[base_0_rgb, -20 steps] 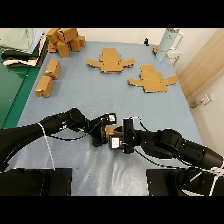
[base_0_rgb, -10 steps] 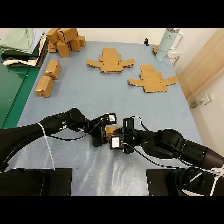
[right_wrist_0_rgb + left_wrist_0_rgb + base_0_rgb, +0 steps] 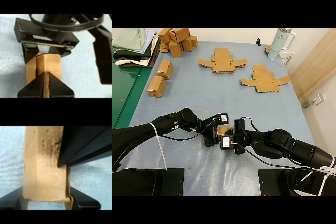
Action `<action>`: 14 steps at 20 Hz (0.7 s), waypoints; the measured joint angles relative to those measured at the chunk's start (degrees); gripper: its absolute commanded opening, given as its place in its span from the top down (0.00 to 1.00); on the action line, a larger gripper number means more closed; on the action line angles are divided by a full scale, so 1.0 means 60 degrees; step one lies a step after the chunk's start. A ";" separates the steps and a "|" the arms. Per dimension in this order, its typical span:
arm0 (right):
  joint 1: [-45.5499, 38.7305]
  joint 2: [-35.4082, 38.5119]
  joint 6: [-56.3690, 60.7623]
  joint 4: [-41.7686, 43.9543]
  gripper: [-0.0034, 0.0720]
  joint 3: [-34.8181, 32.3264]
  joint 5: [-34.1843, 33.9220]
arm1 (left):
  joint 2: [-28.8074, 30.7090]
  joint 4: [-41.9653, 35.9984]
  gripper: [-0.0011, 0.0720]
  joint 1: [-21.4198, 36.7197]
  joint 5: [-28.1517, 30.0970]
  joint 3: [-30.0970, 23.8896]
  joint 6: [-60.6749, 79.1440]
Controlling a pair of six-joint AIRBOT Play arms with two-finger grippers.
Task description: Fold the box.
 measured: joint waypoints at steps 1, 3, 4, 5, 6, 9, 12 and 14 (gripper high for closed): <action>0.0007 -0.0007 0.0000 0.0073 0.84 0.0000 -0.0044 | 0.0000 0.0000 0.33 0.0000 0.0000 0.0000 0.0000; 0.0015 -0.0015 0.0004 0.0197 0.84 0.0000 -0.0149 | 0.0000 0.0000 0.33 0.0000 0.0000 0.0000 0.0000; 0.0022 -0.0018 0.0004 0.0259 0.84 0.0000 -0.0219 | 0.0000 0.0004 0.33 0.0000 0.0000 0.0000 0.0000; 0.0033 -0.0018 0.0004 0.0299 0.84 0.0004 -0.0270 | 0.0000 0.0004 0.33 0.0000 0.0000 0.0000 0.0000; 0.0036 -0.0018 0.0004 0.0335 0.84 0.0004 -0.0339 | 0.0000 0.0004 0.33 0.0000 0.0000 0.0000 0.0000; 0.0036 -0.0018 0.0004 0.0404 0.83 0.0004 -0.0463 | 0.0000 0.0004 0.33 0.0000 0.0000 0.0000 0.0000; 0.0036 -0.0004 0.0000 0.0488 0.82 0.0004 -0.0528 | 0.0000 0.0004 0.33 0.0000 0.0000 0.0000 0.0000; 0.0036 0.0066 0.0004 0.0528 0.82 0.0004 -0.0572 | 0.0000 0.0004 0.33 0.0000 0.0000 0.0000 0.0000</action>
